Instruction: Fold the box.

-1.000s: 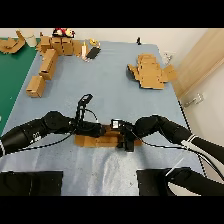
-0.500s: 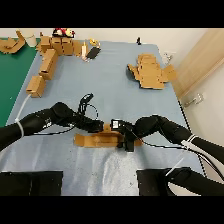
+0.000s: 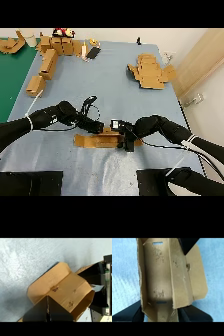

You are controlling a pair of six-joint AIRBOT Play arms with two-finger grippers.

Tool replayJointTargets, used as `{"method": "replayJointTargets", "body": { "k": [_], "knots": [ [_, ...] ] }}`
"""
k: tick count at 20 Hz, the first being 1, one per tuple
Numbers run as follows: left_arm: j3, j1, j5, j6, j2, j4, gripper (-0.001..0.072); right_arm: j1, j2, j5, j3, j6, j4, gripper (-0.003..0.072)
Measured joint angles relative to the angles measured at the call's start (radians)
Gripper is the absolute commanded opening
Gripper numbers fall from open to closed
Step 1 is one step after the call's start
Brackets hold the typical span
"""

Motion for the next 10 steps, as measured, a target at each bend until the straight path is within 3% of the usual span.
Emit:
{"method": "replayJointTargets", "body": {
  "k": [5,10],
  "knots": [
    [0.037,0.029,-0.016,0.078,0.043,0.002,0.0011,0.000,0.000,0.001,0.000,0.000,0.000,0.0495],
    [0.034,0.108,-0.101,0.205,0.159,0.008,0.0011,0.000,0.000,0.001,0.000,0.000,0.000,0.0495]
  ]
}}
